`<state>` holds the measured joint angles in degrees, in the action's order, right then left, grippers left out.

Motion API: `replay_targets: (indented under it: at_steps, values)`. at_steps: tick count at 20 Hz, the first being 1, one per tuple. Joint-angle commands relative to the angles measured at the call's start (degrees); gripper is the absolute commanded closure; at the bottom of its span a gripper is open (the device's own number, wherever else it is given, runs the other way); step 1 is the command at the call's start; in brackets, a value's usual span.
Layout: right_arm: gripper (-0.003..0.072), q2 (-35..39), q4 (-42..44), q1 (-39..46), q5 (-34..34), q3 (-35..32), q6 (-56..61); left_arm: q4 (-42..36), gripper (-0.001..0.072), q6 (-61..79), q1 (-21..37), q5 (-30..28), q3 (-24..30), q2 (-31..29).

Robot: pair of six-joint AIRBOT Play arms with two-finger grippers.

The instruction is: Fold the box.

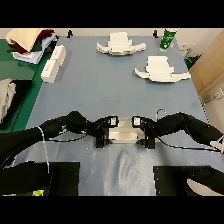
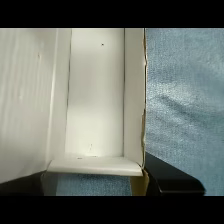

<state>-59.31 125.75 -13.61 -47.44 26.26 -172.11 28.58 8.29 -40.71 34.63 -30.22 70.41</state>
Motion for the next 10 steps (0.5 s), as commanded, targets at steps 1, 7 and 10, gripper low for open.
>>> replay_targets:
  at_steps: [1, 7, 10]
  values:
    - [0.0241, 0.0, 0.0, -0.1, 0.0, 0.0, 0.0, -0.3, 0.0185, 0.0, 0.0, 0.0, 0.0, 0.0]
    - [0.024, 0.0, 0.0, -0.1, 0.0, 0.0, 0.0, -0.3, 0.0184, 0.0, 0.0, 0.0, 0.0, 0.0]
    - [0.0157, 0.1, -1.1, -0.1, 0.1, 0.0, 1.8, -0.3, 0.0184, 0.0, 0.0, 0.0, 0.0, 0.0]
